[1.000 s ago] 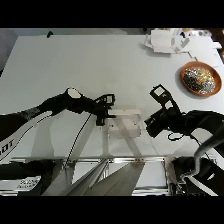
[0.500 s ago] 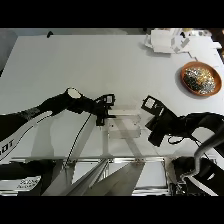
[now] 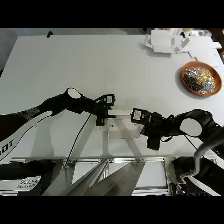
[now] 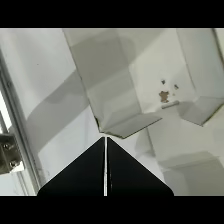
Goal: Fold the box and place the chain.
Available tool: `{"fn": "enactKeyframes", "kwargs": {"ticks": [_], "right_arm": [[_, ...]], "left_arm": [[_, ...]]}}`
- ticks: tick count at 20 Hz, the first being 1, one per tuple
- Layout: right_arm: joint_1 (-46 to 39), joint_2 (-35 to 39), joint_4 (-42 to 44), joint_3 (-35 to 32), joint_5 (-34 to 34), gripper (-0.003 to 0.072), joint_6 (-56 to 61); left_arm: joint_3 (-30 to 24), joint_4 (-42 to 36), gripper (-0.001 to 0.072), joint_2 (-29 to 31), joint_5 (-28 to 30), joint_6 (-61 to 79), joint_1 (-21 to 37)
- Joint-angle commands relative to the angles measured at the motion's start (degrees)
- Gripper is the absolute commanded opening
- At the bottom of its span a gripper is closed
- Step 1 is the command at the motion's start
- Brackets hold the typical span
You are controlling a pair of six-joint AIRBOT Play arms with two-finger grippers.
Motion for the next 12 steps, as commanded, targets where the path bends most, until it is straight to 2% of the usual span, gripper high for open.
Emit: {"fn": "enactKeyframes", "kwargs": {"ticks": [1,4,8,11,12], "right_arm": [[-0.2,0.2,1.6,-2.0,-2.9,0.0012,-4.1],[-0.2,7.6,1.4,-8.3,-8.6,0.0012,-8.8],[-0.2,21.1,-2.3,-14.7,-7.1,0.0011,-20.5],[-0.2,23.2,-2.1,-15.1,-7.3,0.0013,-20.5],[-0.2,22.3,-1.2,-15.5,-8.3,0.0095,-20.6]], "left_arm": [[0.0,0.0,0.001,0.0,0.0,0.0,0.0],[0.0,0.0,0.001,0.0,0.0,0.0,0.0],[0.0,0.0,0.001,0.0,0.0,0.0,0.0],[0.0,0.0,0.001,0.0,0.0,0.0,0.0],[0.0,0.0,0.001,0.0,0.0,0.0,0.0]]}}
